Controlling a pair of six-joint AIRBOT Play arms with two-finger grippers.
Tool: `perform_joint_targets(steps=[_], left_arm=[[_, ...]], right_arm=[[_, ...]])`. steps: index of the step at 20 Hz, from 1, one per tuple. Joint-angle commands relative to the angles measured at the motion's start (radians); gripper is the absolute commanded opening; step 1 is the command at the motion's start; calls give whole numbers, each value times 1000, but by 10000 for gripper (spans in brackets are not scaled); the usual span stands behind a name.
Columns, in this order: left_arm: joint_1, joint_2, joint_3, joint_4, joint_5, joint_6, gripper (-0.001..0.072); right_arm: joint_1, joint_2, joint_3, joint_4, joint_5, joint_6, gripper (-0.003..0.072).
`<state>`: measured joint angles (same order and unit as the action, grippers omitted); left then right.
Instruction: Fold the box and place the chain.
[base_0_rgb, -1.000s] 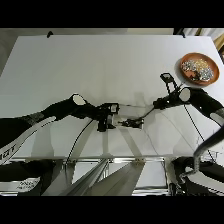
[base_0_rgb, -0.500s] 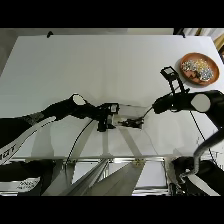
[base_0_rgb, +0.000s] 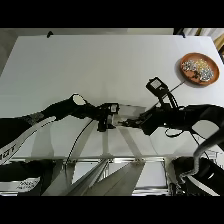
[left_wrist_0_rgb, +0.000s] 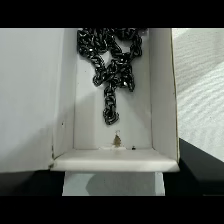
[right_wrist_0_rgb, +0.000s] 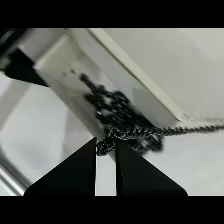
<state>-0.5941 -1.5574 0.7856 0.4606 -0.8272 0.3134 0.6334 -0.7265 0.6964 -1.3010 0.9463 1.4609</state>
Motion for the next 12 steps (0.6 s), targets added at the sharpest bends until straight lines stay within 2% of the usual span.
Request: perform_joint_targets(steps=[1, 3, 6, 12], left_arm=[[0, 0, 0, 0, 0, 0, 273], [0, 0, 0, 0, 0, 0, 273], [0, 0, 0, 0, 0, 0, 273], [0, 0, 0, 0, 0, 0, 273]], right_arm=[[92, 6, 1, 27, -151, 35, 15], [119, 6, 1, 31, -203, 35, 15], [128, -8, 0, 27, -198, 54, 15], [128, -140, 0, 27, -183, 61, 16]])
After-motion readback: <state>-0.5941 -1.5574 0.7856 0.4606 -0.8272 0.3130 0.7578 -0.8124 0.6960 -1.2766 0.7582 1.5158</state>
